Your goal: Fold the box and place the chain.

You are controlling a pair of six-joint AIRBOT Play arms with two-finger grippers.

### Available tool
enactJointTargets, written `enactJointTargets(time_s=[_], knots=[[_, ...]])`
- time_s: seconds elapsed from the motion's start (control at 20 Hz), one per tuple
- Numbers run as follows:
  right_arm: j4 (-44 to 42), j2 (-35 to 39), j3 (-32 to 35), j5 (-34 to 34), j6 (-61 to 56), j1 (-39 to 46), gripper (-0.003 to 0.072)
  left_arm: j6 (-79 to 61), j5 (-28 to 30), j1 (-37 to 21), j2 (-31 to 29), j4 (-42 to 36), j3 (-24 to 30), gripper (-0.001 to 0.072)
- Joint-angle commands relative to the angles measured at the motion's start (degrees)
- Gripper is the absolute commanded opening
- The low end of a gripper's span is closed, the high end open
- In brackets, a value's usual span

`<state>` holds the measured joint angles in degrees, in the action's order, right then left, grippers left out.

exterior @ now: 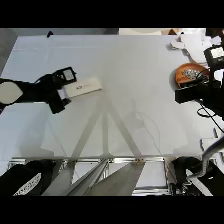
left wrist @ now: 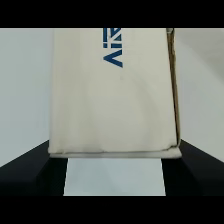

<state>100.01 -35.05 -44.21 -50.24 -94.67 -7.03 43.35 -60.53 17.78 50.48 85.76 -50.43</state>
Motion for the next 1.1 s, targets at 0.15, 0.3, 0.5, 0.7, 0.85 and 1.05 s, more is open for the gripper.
enactJointTargets(time_s=[0.15, 0.3, 0.5, 0.7, 0.85, 1.05], knots=[[0.0, 0.0, 0.0, 0.2, 0.0, 0.0, 0.0009, 30.7, 0.3, -2.4, -5.6, 20.5, -0.1, 0.0002], [0.0, 0.0, 0.0, 0.2, 0.0, 0.0, 0.0009, 45.0, 9.8, -7.5, -5.6, 20.6, 0.1, 0.0002], [0.0, 0.0, 0.0, 0.2, 0.0, 0.0, 0.0009, 63.9, 27.6, -15.5, -5.4, 20.5, 4.0, 0.0002], [0.0, 0.0, 0.0, 0.2, 0.0, 0.0, 0.0009, 64.7, 34.1, -17.1, -1.7, 20.6, 10.8, 0.0003], [0.0, 0.0, 0.0, 0.2, 0.0, 0.0, 0.0009, 64.7, 34.8, -17.1, 5.5, 20.6, 12.7, 0.0004], [0.0, 0.0, 0.0, 0.2, 0.0, 0.0, 0.0009, 65.0, 39.4, -17.1, 16.5, 20.2, 12.7, 0.0004]])
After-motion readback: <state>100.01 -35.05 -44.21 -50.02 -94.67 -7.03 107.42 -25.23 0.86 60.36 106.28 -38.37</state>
